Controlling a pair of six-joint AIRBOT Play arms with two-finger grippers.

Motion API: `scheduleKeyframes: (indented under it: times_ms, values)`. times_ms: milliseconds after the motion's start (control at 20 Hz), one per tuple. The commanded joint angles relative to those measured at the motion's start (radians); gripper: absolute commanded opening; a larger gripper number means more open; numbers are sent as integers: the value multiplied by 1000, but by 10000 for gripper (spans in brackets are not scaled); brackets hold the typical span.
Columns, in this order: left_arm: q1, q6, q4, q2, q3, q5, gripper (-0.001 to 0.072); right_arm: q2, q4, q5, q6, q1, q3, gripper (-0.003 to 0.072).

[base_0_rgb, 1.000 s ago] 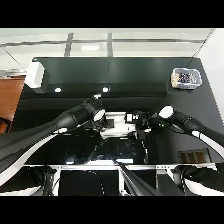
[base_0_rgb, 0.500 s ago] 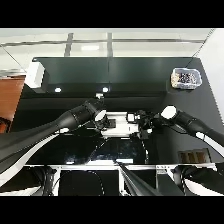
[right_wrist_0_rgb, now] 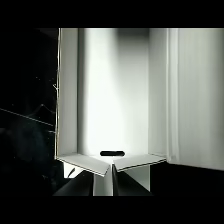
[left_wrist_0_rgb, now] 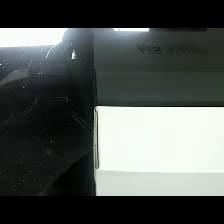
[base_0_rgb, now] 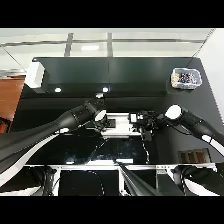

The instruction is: Fold the box and place the chain.

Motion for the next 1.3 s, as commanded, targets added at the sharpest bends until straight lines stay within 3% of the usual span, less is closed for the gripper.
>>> scheduleKeyframes:
  times_ms: [0,200,550,600,650,700,750,800,850,900,950,1050,1250]
  values:
    - [0,-1,-3,1,1,2,23,-5,68,0,35,0,0,127]
    - [0,-1,-17,1,1,8,24,-58,217,-63,35,26,0,128]
    - [0,-1,-24,0,1,8,24,-68,214,-63,36,36,0,131]
    - [0,-1,-23,0,1,8,24,-68,216,-73,36,36,0,349]
    - [0,-1,-23,0,1,8,24,-68,216,-75,36,36,0,402]
    - [0,-1,-23,0,1,8,24,-68,212,-75,37,36,0,312]
    - [0,-1,-23,0,1,8,24,-68,214,-77,37,36,0,329]
    - [0,-1,-23,0,1,8,24,-68,213,-77,37,36,0,425]
    - [0,0,-21,0,1,8,24,-68,212,-75,41,36,0,414]
    - [0,3,-20,0,1,8,24,-68,212,-64,41,36,0,194]
    - [0,2,-21,0,1,8,24,-68,212,-57,42,36,0,166]
    - [0,2,-21,0,1,8,24,-65,211,-31,102,33,0,11]
    - [0,2,-21,0,1,4,25,16,37,149,597,-74,46,9]
